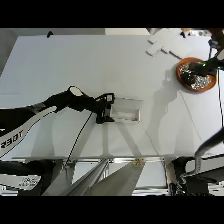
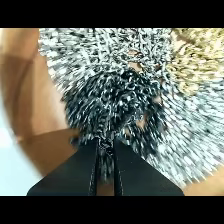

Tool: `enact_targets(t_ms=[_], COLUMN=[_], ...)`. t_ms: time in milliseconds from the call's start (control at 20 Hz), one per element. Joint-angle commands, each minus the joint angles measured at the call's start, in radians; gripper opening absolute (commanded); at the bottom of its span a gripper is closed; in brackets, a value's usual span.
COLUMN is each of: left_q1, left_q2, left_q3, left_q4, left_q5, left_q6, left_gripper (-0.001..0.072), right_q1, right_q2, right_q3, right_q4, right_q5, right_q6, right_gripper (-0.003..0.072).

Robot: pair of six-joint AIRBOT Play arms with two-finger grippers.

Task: Fold the box and place the chain.

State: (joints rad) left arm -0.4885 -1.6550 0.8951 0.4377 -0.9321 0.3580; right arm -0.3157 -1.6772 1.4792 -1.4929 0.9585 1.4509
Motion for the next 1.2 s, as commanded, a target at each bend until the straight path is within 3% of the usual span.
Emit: enact_targets(t_ms=[0,250,600,900,1150], left_q1=[0.000,0.000,0.000,0.000,0.000], left_q2=[0.000,0.000,0.000,0.000,0.000], left_q3=[0.000,0.000,0.000,0.000,0.000], left_q4=[0.000,0.000,0.000,0.000,0.000], left_q5=[0.000,0.000,0.000,0.000,0.000], left_q6=[0.000,0.000,0.000,0.000,0.000], left_gripper=[0.0099,0.0099,0.0099,0.0099,0.0099], right_q1=[0.000,0.000,0.014,0.159,0.344], right_q2=[0.161,0.425,0.688,0.813,0.829], right_q3=[0.001,0.001,0.001,0.000,0.000], right_q4=[0.002,0.048,0.330,0.404,0.420], right_q5=[0.121,0.320,0.518,0.563,0.583], right_q6=[-0.095,-0.144,-0.193,-0.192,-0.191], right_gripper=[0.0016,0.0016,0.0016,0.0016,0.0016])
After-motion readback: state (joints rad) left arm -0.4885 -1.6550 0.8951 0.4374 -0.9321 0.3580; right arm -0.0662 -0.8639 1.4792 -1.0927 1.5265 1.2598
